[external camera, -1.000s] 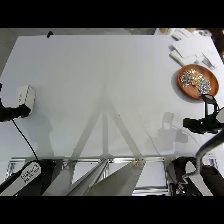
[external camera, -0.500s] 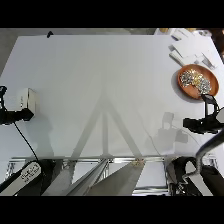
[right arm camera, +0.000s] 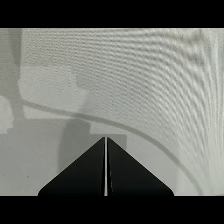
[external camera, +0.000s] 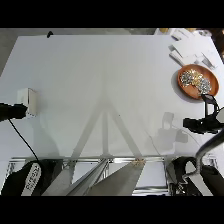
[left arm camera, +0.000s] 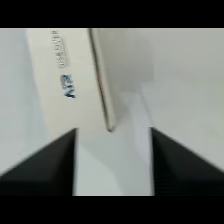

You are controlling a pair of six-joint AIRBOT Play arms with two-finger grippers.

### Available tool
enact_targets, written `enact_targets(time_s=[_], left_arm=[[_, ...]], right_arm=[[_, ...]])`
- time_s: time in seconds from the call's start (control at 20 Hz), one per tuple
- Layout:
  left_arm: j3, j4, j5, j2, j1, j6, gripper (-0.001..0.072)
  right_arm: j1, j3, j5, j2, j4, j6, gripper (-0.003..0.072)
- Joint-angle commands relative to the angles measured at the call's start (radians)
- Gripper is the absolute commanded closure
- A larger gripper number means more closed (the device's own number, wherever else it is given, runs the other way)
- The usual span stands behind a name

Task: Fold the box and place the chain.

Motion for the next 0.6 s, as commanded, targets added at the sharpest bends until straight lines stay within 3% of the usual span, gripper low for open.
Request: enact_targets(time_s=[0.0,0.05,0.25,0.55], left_arm=[[0.0,0.003,-0.221,0.081,-0.063,-0.003,0.058],[0.0,0.003,-0.266,0.081,-0.076,0.0,0.07],[0.0,0.002,-0.321,0.081,-0.08,0.0,0.0699],[0.0,0.002,-0.32,0.081,-0.08,0.0,0.0699]], right_arm=[[0.0,-0.001,0.0,0.001,0.0,0.0,0.0673],[0.0,-0.001,0.0,0.001,0.0,0.0,0.0673],[0.0,-0.001,0.0,0.001,0.0,0.0,0.0673],[0.0,-0.001,0.0,0.001,0.0,0.0,0.0673]])
